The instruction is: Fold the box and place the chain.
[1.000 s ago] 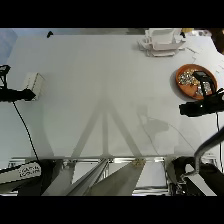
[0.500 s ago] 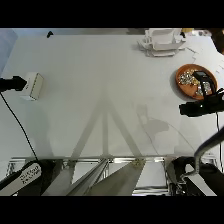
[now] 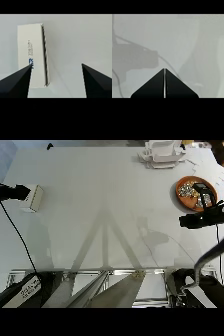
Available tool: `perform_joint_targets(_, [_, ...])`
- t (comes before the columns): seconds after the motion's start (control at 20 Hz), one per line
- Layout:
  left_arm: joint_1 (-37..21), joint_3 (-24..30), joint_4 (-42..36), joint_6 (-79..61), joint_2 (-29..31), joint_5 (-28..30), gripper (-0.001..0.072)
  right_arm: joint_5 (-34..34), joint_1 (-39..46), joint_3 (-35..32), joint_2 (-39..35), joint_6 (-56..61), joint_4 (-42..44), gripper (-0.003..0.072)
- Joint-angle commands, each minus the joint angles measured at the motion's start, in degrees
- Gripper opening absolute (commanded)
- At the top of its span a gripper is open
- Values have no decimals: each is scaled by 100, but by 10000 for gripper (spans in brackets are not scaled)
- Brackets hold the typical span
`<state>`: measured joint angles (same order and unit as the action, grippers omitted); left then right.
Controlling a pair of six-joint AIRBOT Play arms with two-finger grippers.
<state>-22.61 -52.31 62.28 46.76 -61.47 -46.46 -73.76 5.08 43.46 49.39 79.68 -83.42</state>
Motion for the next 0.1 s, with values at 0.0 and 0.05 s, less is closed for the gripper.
perform_joint_targets(0.0, [22, 0, 63, -4, 17, 142, 697, -2, 4, -2, -4, 0, 2, 19])
perform_joint_targets(0.05, [22, 0, 74, -4, 17, 195, 697, -2, 4, -2, -4, 0, 2, 19])
